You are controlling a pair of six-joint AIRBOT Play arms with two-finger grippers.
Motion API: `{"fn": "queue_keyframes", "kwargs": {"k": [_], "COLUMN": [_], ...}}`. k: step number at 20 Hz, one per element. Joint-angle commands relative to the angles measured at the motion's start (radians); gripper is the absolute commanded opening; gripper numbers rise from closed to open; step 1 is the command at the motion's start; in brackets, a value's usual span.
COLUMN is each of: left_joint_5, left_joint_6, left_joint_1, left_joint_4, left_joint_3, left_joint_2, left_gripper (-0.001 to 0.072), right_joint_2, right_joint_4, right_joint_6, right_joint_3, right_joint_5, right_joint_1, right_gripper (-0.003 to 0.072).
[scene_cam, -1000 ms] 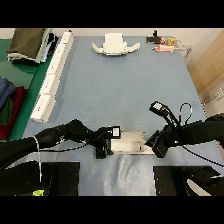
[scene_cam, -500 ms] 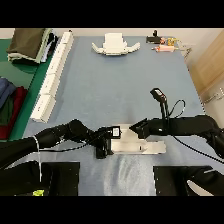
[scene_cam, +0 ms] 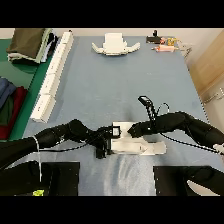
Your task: Fold the box.
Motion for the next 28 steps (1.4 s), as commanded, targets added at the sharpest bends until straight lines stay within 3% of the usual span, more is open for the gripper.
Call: {"fn": "queue_keyframes", "kwargs": {"k": [1,15,22,25,28], "left_joint_5": [-0.002,-0.002,-0.002,-0.002,-0.002], "left_joint_6": [0.003,0.003,0.003,0.003,0.003], "left_joint_1": [0.0,0.0,0.0,0.0,0.0], "left_joint_4": [0.001,0.001,0.001,0.001,0.001], "left_joint_3": [0.0,0.0,0.0,0.0,0.0], "left_joint_2": [0.0,0.0,0.0,0.0,0.0], "left_gripper": [0.0473,0.0473,0.0473,0.0473,0.0473], "right_joint_2": [-0.026,-0.011,0.222,0.323,0.406], "right_joint_4": [-0.003,-0.005,-0.131,-0.264,-0.275], "right_joint_6": [-0.015,-0.015,-0.013,-0.035,-0.24], "right_joint_3": [-0.001,0.014,0.091,0.082,0.039], "right_joint_5": [0.011,-0.032,-0.176,-0.324,-0.576], "right_joint_1": [0.001,0.0,-0.002,-0.001,-0.001], "right_gripper": [0.0003,0.0003,0.0002,0.0002,0.0036]}}
